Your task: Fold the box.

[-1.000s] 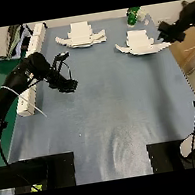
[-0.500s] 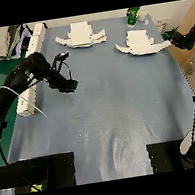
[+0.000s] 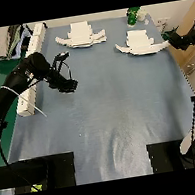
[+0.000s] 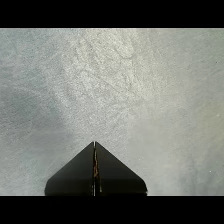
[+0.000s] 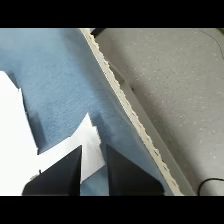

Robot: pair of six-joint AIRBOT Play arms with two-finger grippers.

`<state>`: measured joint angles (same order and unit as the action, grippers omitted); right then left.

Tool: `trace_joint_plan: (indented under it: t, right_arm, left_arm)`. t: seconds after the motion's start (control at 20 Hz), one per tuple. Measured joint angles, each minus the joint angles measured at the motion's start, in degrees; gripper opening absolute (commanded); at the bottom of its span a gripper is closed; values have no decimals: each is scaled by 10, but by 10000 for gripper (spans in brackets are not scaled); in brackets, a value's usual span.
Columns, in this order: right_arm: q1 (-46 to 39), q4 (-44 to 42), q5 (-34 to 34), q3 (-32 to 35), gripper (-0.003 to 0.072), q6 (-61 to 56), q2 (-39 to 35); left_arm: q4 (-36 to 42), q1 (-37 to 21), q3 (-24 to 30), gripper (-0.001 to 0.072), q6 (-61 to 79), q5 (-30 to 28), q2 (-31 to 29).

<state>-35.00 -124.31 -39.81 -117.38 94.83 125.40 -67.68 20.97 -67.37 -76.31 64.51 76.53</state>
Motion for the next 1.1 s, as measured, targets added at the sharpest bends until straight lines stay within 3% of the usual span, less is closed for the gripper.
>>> trace_joint_plan:
  t: [0.15,0.25,0.3,0.55,0.8,1.1]
  right_arm:
    - [7,-19,1,-1,213,9,1]
    - [13,-30,-17,-2,35,16,1]
    - [15,-37,-29,-3,2,20,1]
    - [28,-61,-110,-8,-1,56,-25]
    - [44,-69,-236,7,-5,66,-85]
    - [78,-57,-333,146,-5,48,-219]
  left_arm:
    - [0,0,0,12,0,0,0]
    - [0,0,0,11,0,0,0]
    - [0,0,0,11,0,0,0]
    - [0,0,0,11,0,0,0]
    - [0,0,0,11,0,0,0]
    - [0,0,0,12,0,0,0]
